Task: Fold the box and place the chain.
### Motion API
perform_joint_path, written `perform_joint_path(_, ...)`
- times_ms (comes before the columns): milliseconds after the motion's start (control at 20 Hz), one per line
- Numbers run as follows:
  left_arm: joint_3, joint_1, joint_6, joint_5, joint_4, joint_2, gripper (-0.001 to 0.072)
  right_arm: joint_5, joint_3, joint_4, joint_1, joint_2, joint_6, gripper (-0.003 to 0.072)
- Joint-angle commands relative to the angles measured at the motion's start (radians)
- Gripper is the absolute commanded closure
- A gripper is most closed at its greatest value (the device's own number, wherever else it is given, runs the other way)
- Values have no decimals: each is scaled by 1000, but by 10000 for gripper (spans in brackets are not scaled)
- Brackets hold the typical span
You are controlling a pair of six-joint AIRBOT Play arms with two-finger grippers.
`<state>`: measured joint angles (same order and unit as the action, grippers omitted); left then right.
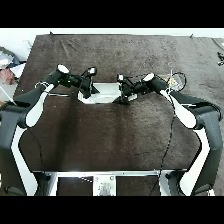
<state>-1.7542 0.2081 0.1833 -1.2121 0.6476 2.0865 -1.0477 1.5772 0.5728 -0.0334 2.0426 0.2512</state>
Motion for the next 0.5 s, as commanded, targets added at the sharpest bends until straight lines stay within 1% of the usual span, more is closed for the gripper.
perform_joint_path(0,-1,1,1,0,0,0,695,0,0,3,3,0,9,108)
perform_joint_path(150,0,1,0,0,0,0,695,0,0,6,10,2,18,112)
perform_joint_path(200,0,1,0,0,0,0,695,0,0,6,10,2,18,167)
perform_joint_path(250,0,1,0,0,0,0,695,0,0,6,10,2,18,198)
perform_joint_path(300,0,1,0,0,0,0,695,0,0,6,10,2,18,200)
perform_joint_path(350,0,1,0,0,0,0,695,0,0,5,10,2,18,273)
perform_joint_path(400,0,1,0,0,0,0,695,0,0,5,10,2,18,306)
perform_joint_path(450,0,1,0,0,0,0,695,1,0,6,10,2,18,308)
